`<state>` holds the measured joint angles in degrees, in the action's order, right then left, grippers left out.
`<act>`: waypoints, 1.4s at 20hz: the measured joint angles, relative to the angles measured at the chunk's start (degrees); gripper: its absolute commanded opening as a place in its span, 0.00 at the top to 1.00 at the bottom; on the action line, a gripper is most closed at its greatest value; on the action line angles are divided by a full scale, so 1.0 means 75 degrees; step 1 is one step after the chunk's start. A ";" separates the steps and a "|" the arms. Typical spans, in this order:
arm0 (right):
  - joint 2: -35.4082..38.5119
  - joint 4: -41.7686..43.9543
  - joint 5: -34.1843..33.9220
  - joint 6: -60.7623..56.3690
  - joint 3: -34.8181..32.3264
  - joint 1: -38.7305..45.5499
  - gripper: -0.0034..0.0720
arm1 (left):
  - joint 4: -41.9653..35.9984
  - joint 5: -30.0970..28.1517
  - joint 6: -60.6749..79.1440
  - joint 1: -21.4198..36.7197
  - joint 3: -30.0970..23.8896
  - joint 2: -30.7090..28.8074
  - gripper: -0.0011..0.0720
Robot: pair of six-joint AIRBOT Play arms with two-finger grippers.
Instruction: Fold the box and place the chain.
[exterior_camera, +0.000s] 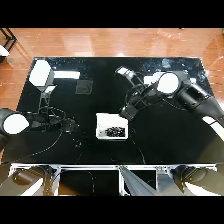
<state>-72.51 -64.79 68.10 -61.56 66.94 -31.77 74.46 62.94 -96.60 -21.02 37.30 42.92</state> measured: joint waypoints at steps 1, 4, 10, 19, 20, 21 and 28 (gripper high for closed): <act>-0.0026 0.0000 0.0064 0.0140 0.0017 -0.0041 0.02 | -0.0050 -0.0079 0.0058 0.0017 -0.0012 0.0050 0.11; -0.0087 -0.0035 0.0210 0.0484 0.0044 -0.0108 0.02 | -0.0122 -0.0166 0.0154 0.0035 -0.0029 0.0137 0.11; -0.0114 0.0073 0.0163 0.0702 0.0420 -0.0119 0.02 | -0.0204 -0.0315 0.0207 0.0047 -0.0038 0.0184 0.11; -0.0787 0.0108 -0.0204 0.0437 0.0638 0.0128 0.02 | -0.0274 -0.0484 0.0230 0.0047 -0.0038 0.0187 0.11; -0.0880 0.0210 -0.0047 0.0478 0.0641 0.0119 0.02 | -0.0277 -0.0493 0.0230 0.0047 -0.0038 0.0187 0.11; -0.0947 0.0312 0.0114 0.0568 0.0644 0.0119 0.02 | -0.0280 -0.0498 0.0230 0.0047 -0.0038 0.0187 0.11; -0.1107 0.0737 0.0965 0.1233 0.0539 -0.0052 0.02 | -0.0283 -0.0507 0.0224 0.0047 -0.0038 0.0187 0.11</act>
